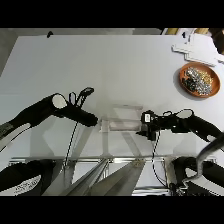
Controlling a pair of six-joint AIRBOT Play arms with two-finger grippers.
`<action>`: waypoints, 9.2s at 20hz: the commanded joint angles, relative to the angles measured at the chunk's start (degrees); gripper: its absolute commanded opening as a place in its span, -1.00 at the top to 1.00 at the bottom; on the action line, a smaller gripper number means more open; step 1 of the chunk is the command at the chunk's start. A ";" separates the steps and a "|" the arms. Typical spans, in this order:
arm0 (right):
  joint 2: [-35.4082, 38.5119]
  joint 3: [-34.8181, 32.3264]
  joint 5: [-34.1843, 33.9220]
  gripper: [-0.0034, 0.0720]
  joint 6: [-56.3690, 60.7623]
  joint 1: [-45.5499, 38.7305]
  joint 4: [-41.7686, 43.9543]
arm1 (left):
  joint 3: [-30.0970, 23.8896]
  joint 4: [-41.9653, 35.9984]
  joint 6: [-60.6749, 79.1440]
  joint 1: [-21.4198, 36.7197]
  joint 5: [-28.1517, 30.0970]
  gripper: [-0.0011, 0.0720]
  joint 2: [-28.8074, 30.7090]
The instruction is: Fold the box and place the chain.
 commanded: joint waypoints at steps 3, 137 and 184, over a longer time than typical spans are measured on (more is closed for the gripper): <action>0.04 0.04 0.00 -0.18 0.02 0.00 0.02 | -0.02 -4.44 -3.91 -1.46 1.03 0.96 -1.36; 0.04 0.04 0.00 -0.18 0.02 0.00 0.02 | 1.99 -12.66 81.66 0.22 -1.11 -0.93 -5.31; 0.04 0.04 0.00 -0.18 0.02 -0.02 0.02 | -2.05 -26.40 92.48 -3.78 3.65 -0.95 -6.32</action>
